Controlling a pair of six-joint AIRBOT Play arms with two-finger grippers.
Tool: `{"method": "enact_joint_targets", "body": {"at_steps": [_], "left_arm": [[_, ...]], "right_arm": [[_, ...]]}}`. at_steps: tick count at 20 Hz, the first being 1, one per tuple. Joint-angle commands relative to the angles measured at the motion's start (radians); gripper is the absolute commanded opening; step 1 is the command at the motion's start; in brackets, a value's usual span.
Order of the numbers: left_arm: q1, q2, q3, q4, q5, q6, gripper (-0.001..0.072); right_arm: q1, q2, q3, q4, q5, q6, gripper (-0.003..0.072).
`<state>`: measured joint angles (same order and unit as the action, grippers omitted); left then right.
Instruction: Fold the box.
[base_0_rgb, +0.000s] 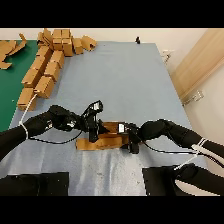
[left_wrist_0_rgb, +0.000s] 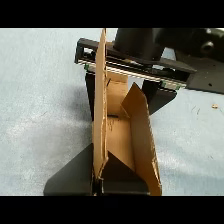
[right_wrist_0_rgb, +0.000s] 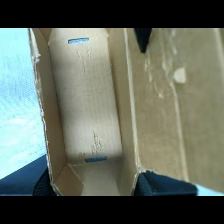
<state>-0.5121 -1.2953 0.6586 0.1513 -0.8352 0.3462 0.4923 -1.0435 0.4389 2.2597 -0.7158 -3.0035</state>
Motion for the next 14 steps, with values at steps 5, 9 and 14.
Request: {"method": "enact_joint_targets", "body": {"at_steps": [5, 9, 14], "left_arm": [[0.001, 0.0, 0.001, -0.022, -0.01, -0.018, 0.0392], [0.003, 0.011, 0.006, -0.009, -0.009, -0.052, 0.0391], [0.026, 0.112, 0.007, 0.169, 0.058, -0.27, 0.0576]], "right_arm": [[0.0, 0.0, 0.0, 0.0, 0.001, -0.001, 0.0491], [0.001, 0.0, 0.0, 0.0, 0.0, -0.001, 0.0491], [0.001, 0.0, 0.0, 0.0, 0.001, -0.001, 0.0491]]}}
